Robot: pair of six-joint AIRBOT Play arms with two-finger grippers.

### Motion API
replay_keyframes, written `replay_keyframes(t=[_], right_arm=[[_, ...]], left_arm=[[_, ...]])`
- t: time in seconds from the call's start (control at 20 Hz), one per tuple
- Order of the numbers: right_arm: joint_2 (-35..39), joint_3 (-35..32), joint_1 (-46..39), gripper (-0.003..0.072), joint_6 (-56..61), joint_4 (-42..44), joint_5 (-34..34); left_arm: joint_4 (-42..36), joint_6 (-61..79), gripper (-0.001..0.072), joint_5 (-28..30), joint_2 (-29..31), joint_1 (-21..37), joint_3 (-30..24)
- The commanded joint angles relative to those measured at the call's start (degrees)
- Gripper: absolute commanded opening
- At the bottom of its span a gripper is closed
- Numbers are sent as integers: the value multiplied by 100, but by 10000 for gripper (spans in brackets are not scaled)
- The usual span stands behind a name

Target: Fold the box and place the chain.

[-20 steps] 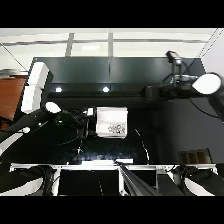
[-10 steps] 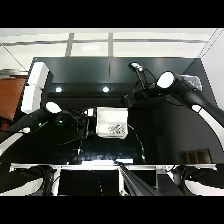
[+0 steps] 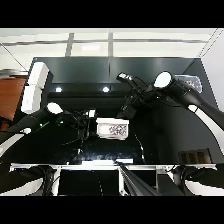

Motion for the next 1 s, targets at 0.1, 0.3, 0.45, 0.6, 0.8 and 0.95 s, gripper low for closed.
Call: replay_keyframes(t=[0.1,0.3,0.45,0.6,0.8,0.95], right_arm=[[2,304,2,699,-516,-50,564],[87,468,-11,700,-516,-120,730],[90,402,-9,700,-514,-433,850],[92,339,-9,699,-511,-481,1023],[92,199,-9,699,-511,-647,1091],[92,-61,0,699,-511,-616,984]], left_arm=[[20,-4,461,0,-4,-4,-4],[15,-7,461,0,-4,-4,-4],[15,-7,461,4,-4,-4,-4],[15,-9,461,4,-4,-4,-4],[15,-9,461,4,-4,-4,-4],[13,-9,461,4,-4,-4,-4]])
